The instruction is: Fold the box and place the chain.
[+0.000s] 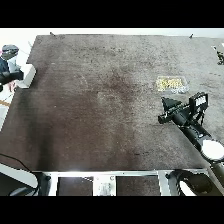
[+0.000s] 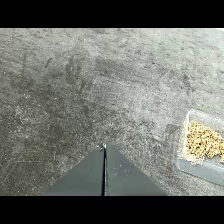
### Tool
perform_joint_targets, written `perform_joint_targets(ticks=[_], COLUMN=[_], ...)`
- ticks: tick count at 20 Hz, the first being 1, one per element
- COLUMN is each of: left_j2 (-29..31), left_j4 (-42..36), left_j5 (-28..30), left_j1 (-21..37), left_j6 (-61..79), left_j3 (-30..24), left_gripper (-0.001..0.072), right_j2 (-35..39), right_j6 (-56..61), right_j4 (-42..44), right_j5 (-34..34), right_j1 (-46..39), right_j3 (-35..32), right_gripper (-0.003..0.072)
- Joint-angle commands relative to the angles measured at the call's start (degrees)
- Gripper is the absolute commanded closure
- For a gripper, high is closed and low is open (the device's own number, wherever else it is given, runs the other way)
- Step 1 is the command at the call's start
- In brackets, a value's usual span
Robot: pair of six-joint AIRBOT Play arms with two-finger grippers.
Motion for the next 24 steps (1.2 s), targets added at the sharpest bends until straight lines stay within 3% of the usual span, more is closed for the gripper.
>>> perform_joint_targets(ticks=[1, 3, 4, 5, 6, 8, 12, 17, 24], left_j2=[6.69, 11.98, 15.08, 18.25, 21.11, 26.73, 39.15, 57.83, 83.65], left_j4=[-0.42, -0.57, -0.57, -0.59, -0.79, -5.73, -15.61, -15.58, -15.58], left_j5=[-2.73, -5.42, -7.48, -9.99, -12.50, -14.49, -8.24, 12.11, 18.73], left_j1=[0.04, 0.04, 0.04, 0.04, 0.04, 0.04, -0.20, -5.18, -6.69], left_j6=[-2.49, -2.49, -2.51, -2.51, -2.25, -2.43, 1.55, 6.84, 7.17], left_j3=[0.07, 0.07, 0.07, 0.07, 0.07, -0.94, -9.42, -30.80, -57.37], left_gripper=[-0.0011, -0.0011, 0.0051, 0.0410, 0.0694, 0.0705, 0.0707, 0.0707, 0.0707], right_j2=[0.04, 0.04, 0.04, 0.07, 0.04, 0.04, 0.04, 0.04, 0.04], right_j6=[-0.02, 0.00, 0.00, -0.02, -0.02, -0.02, 0.00, 0.00, 0.00], right_j4=[0.00, 0.00, 0.00, 0.00, 0.00, 0.00, 0.00, 0.00, 0.00], right_j5=[0.00, 0.00, 0.00, 0.00, 0.00, 0.00, 0.00, 0.00, -0.02], right_j1=[0.02, 0.02, 0.02, 0.02, 0.02, 0.02, 0.02, 0.02, 0.02], right_j3=[-0.04, -0.04, -0.04, -0.04, -0.04, -0.04, -0.04, -0.04, -0.04], right_gripper=[0.0678, 0.0677, 0.0677, 0.0677, 0.0677, 0.0678, 0.0678, 0.0678, 0.0678])
